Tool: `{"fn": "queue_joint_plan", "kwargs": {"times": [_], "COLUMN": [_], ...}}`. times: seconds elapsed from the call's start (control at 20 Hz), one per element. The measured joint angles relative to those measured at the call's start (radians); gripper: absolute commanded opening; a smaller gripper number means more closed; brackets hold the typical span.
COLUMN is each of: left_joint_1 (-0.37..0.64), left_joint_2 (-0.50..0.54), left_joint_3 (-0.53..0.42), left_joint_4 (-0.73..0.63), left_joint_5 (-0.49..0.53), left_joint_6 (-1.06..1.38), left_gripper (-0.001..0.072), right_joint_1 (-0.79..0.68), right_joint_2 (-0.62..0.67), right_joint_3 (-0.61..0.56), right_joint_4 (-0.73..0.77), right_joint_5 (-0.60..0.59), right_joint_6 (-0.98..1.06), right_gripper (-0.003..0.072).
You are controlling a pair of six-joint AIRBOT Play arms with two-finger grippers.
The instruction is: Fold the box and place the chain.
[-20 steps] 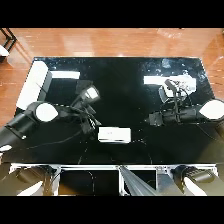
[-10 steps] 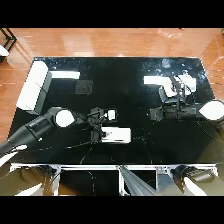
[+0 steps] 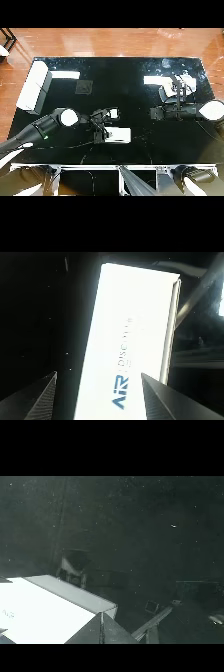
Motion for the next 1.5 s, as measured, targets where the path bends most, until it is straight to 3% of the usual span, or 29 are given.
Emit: {"fn": "queue_joint_plan", "kwargs": {"times": [1.5], "left_joint_1": [-0.032], "left_joint_2": [-0.032], "left_joint_3": [0.004], "left_joint_4": [-0.006], "left_joint_5": [-0.008], "left_joint_6": [0.011], "left_gripper": [0.0627], "right_joint_1": [0.0], "right_joint_2": [0.0], "right_joint_3": [0.0], "right_joint_4": [-0.008], "right_joint_5": [-0.014], "right_joint_6": [0.0], "right_gripper": [0.002]}}
